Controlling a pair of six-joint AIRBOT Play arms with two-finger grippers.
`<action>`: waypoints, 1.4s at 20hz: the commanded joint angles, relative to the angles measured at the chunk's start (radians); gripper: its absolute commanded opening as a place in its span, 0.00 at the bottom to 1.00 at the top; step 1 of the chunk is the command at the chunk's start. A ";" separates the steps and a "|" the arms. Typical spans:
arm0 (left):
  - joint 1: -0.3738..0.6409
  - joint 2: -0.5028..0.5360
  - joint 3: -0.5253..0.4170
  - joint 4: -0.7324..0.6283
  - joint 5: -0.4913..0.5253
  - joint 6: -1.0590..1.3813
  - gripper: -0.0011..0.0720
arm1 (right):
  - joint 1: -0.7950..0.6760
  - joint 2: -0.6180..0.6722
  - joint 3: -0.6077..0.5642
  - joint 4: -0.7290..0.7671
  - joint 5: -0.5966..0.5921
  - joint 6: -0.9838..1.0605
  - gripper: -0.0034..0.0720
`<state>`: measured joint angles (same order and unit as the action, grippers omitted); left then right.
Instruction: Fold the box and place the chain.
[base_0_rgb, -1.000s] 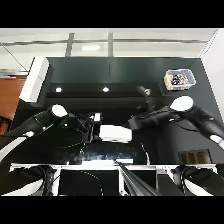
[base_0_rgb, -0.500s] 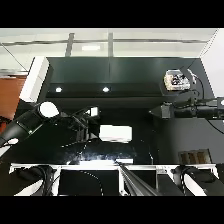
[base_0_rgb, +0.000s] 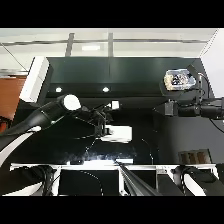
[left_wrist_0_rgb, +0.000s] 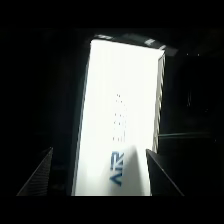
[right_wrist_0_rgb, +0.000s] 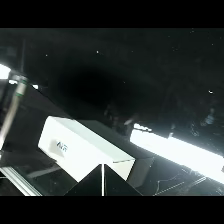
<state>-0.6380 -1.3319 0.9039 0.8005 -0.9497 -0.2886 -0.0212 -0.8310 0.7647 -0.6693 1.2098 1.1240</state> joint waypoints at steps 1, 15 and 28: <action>-0.033 -0.060 0.027 -0.002 -0.017 -0.008 0.98 | -0.002 0.001 0.001 -0.001 -0.001 0.005 0.07; -0.061 -0.068 0.015 0.075 -0.006 -0.008 0.99 | -0.002 0.001 0.001 -0.002 -0.002 0.005 0.07; -0.167 -0.065 -0.073 0.147 0.219 -0.057 0.46 | -0.002 0.001 0.001 -0.002 -0.005 0.006 0.07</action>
<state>-0.8074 -1.3994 0.8337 0.8906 -0.6769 -0.3439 -0.0231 -0.8310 0.7647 -0.6716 1.2037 1.1294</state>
